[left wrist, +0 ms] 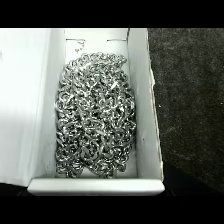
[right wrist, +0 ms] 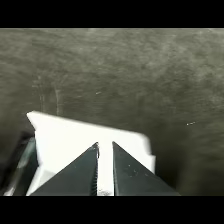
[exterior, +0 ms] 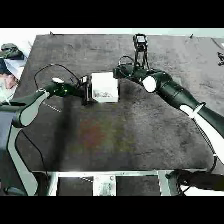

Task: Fold the box and place the chain.

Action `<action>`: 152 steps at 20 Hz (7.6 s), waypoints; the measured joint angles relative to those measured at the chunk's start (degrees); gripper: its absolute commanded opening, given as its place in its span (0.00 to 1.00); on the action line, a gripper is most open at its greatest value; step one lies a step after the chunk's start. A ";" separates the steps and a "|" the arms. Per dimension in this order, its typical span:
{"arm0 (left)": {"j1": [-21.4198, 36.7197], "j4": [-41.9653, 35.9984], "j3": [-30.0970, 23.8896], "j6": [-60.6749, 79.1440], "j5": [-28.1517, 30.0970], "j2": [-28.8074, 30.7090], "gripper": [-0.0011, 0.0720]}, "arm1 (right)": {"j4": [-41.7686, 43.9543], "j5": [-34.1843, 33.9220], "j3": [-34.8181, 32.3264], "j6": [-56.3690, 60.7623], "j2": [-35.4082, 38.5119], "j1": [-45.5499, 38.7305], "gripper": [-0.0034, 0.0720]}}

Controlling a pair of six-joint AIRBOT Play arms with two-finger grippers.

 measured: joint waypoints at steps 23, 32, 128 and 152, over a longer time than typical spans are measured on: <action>0.00 0.00 0.00 0.02 0.00 0.00 0.65 | 48.52 39.50 30.03 -62.25 -26.58 -20.02 0.19; 0.00 0.00 0.00 0.02 -0.02 0.00 0.65 | 48.28 44.52 30.69 -65.24 -28.92 -18.67 0.19; 0.00 0.00 0.00 0.00 -0.02 0.00 0.65 | 41.86 40.57 14.82 -100.15 -21.86 -7.48 0.54; 0.02 0.00 0.00 -0.02 0.02 0.00 0.65 | 43.17 32.20 15.02 -106.25 -19.82 -7.41 0.35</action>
